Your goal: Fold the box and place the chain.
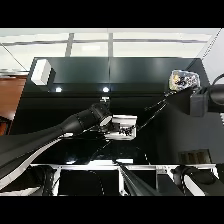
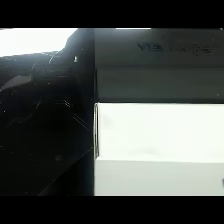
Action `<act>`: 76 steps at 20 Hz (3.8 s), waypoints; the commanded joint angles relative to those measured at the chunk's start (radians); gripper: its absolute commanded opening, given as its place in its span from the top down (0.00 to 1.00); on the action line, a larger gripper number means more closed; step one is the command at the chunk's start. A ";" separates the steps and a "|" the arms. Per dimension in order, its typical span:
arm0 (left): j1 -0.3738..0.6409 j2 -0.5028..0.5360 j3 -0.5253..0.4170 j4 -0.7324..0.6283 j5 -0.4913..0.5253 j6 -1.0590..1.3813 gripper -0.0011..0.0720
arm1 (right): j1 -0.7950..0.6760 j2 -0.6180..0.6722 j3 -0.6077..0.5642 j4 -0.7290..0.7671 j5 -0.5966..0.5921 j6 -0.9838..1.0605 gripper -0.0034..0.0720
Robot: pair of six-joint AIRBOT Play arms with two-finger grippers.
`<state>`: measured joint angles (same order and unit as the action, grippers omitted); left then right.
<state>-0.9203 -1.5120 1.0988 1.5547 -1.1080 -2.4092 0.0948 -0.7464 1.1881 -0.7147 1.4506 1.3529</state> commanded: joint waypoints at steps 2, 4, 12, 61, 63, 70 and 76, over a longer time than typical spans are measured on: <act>0.000 0.000 0.000 0.000 0.000 0.000 0.95 | 0.066 0.001 0.001 0.121 -0.075 -0.003 0.94; 0.000 0.000 0.000 0.000 0.000 0.000 0.95 | 0.066 0.001 0.008 0.148 -0.103 -0.005 0.94; 0.000 0.000 0.000 0.000 0.000 0.000 0.95 | 0.068 -0.001 0.061 0.218 -0.148 -0.007 0.94; 0.000 0.000 0.000 0.000 0.041 0.000 0.95 | -0.030 -0.003 -0.575 -0.258 -0.351 0.005 0.47; 0.000 0.000 0.000 0.001 0.036 0.001 0.95 | -0.072 0.010 -0.575 -0.338 -0.325 0.006 0.47; 0.006 0.007 0.000 0.000 0.006 -0.045 0.79 | -0.074 0.010 -0.577 -0.336 -0.307 0.009 0.47; 0.005 0.171 -0.001 0.133 0.021 0.135 0.27 | -0.074 0.010 -0.578 -0.337 -0.308 0.012 0.47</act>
<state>-0.9157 -1.4178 1.0981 1.6089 -1.0691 -2.3764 0.0223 -0.7372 0.6109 -1.0477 1.1408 1.3617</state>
